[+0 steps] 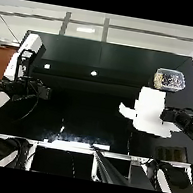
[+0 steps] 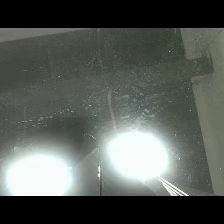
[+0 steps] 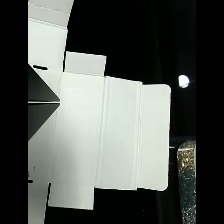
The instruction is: Fold the box and place the chain.
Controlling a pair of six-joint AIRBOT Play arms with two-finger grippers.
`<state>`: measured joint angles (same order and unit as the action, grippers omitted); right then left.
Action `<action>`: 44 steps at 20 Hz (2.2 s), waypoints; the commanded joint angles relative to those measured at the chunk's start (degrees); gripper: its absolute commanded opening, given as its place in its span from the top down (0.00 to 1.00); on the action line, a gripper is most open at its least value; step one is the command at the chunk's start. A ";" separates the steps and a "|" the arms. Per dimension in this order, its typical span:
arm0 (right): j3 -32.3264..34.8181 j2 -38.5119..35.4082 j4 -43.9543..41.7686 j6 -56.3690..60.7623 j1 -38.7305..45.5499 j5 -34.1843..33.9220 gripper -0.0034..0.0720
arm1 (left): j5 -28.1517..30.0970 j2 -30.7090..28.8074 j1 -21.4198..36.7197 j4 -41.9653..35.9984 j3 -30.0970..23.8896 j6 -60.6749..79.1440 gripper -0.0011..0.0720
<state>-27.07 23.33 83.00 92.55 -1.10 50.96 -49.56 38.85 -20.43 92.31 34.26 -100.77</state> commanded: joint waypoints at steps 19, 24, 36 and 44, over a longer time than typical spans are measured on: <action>0.02 -0.02 0.00 0.00 0.02 -0.48 0.92 | 0.02 0.02 0.07 0.00 0.00 0.02 0.95; 0.02 -0.02 -0.24 0.02 0.02 -6.73 0.92 | 2.47 0.02 0.00 0.02 0.00 0.02 0.95; 0.00 -0.02 3.26 3.04 0.04 1.86 0.00 | 8.59 0.04 0.00 -1.33 0.00 -0.13 0.02; -4.68 12.02 25.16 13.99 23.02 9.03 0.00 | 5.73 0.04 -0.02 -1.51 0.00 -0.13 0.02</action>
<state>-29.43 29.21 105.95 107.79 11.75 59.48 -43.22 38.85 -20.43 90.78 34.26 -100.88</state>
